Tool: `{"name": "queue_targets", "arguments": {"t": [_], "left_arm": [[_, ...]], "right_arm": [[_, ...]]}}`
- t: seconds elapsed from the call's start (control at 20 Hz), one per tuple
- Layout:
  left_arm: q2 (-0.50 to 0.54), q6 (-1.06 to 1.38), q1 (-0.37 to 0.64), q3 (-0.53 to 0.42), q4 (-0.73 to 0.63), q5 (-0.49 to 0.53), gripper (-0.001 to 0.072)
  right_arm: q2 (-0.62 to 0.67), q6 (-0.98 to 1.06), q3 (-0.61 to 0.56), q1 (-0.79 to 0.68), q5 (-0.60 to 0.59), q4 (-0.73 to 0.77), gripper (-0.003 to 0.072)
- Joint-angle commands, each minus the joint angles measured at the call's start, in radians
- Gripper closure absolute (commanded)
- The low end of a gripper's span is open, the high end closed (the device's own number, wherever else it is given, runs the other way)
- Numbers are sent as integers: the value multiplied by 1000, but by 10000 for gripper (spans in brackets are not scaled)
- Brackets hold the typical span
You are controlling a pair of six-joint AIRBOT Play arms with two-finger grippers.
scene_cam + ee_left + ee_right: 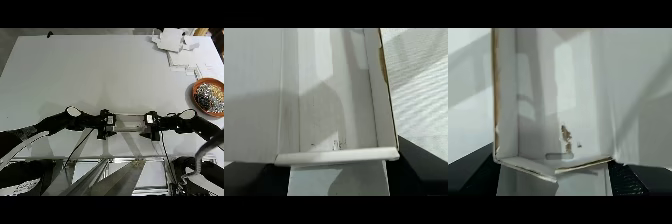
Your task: Fold the box and place the chain.
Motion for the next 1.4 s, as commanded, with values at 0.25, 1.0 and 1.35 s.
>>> {"name": "queue_targets", "arguments": {"t": [0.25, 1.0, 1.35], "left_arm": [[0, -2, 1, 1, 0, 0, 434], [0, -2, 1, 1, 0, 0, 434], [0, -2, 1, 1, 0, 0, 434]], "right_arm": [[261, 409, 1, 0, 29, -296, 0], [504, 422, 1, 67, 36, 218, 667], [30, 255, 1, 83, -299, 494, 667]]}}
